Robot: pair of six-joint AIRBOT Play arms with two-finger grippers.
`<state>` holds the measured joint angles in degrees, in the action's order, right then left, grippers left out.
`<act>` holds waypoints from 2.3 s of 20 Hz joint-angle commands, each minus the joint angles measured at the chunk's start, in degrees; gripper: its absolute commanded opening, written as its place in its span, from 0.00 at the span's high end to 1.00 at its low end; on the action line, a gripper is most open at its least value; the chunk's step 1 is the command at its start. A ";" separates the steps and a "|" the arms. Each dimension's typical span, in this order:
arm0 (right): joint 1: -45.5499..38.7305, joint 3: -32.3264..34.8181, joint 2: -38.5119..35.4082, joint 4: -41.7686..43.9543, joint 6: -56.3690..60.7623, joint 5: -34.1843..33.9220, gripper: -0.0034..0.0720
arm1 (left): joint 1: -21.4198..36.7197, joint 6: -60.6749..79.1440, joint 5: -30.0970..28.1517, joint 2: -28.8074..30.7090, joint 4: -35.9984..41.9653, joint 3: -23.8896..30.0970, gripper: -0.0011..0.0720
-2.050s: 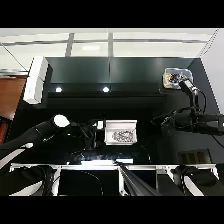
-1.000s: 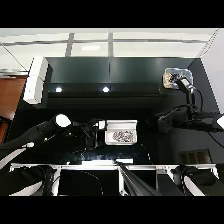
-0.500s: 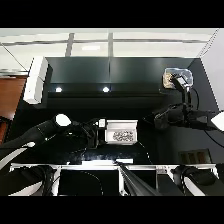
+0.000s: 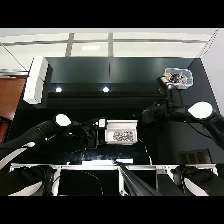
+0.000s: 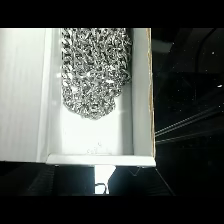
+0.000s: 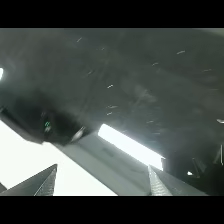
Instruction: Fold the box and place the chain.
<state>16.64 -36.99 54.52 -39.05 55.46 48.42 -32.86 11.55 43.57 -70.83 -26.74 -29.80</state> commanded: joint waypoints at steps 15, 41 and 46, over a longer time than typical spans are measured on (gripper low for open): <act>11.37 -0.09 2.71 -8.20 -38.62 8.92 0.21 | -0.02 0.02 -0.02 -0.02 -0.02 -0.04 0.66; 11.69 -0.09 2.71 -10.91 -32.92 10.78 0.50 | -0.02 0.02 0.00 -0.02 -0.02 -0.04 0.66; 11.69 -0.09 2.71 -10.64 -32.92 10.78 0.50 | -0.02 0.00 -0.02 -0.02 -0.02 -0.04 0.66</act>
<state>28.29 -37.10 57.19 -49.65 22.37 59.24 -32.86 11.55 43.59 -70.83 -26.74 -29.80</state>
